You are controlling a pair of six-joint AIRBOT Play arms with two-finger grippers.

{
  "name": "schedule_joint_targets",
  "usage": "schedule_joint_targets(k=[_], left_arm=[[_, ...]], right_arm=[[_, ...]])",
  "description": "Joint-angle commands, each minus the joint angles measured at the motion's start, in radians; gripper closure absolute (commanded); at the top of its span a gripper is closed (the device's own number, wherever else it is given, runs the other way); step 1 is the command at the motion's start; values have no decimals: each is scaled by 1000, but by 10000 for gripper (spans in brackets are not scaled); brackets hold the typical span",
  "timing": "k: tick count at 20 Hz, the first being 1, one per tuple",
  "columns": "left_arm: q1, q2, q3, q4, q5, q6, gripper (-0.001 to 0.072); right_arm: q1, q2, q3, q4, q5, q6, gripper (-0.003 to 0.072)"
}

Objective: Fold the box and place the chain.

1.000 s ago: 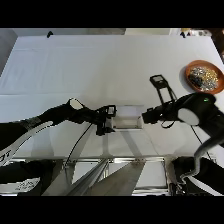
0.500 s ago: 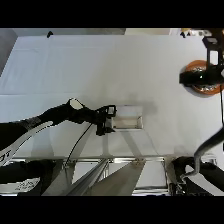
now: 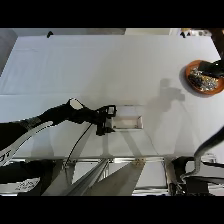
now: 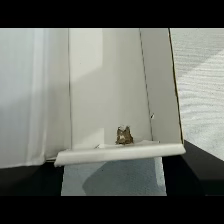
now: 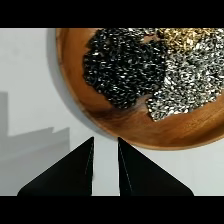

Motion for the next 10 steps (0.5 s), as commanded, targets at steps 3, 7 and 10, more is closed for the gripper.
schedule_joint_targets(k=[3, 7, 10], left_arm=[[0, 1, 0, 0, 0, 0, 538], [0, 1, 0, 0, 0, 0, 538], [0, 1, 0, 0, 0, 0, 538]], right_arm=[[-72, -138, 19, 3, 2, -50, 432], [-72, -184, 20, 12, -50, -62, 428], [-72, -188, 20, 12, -64, -62, 447]])
